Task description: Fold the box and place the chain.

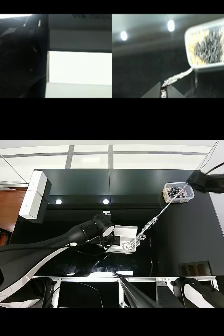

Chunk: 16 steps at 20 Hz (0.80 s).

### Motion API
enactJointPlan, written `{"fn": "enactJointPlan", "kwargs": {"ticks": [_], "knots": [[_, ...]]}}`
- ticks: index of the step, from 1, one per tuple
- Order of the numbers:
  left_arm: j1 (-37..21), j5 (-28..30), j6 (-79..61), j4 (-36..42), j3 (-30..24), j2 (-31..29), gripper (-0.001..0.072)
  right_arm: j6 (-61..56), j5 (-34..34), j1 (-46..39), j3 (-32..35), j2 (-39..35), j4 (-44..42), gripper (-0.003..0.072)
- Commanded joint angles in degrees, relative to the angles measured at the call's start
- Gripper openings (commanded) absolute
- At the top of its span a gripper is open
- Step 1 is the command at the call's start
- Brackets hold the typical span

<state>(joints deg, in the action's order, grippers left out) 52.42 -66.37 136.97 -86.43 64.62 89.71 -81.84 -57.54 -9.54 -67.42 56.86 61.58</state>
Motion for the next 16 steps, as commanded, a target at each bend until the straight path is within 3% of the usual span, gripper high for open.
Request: {"fn": "enactJointPlan", "kwargs": {"ticks": [1,5,9,12,16], "knots": [[0.0,-0.2,0.0,0.0,0.1,0.0,0.0033,0.7,-1.7,-0.1,-0.2,-12.1,0.8,0.0015],[0.0,-0.2,0.0,0.0,0.1,0.0,0.0033,1.0,-10.3,0.0,-0.3,-18.3,-3.5,0.0015],[0.0,-0.1,0.0,0.0,0.1,0.0,0.0033,1.8,-20.8,3.1,1.5,-18.9,-6.9,0.0015],[0.0,-0.1,0.0,0.0,0.1,0.0,0.0033,1.0,-21.1,9.2,8.7,-18.8,-11.8,0.0015],[0.0,-0.2,0.0,0.1,0.1,0.0,0.0033,1.0,-14.0,19.3,17.5,-18.8,-20.5,0.0015]]}}
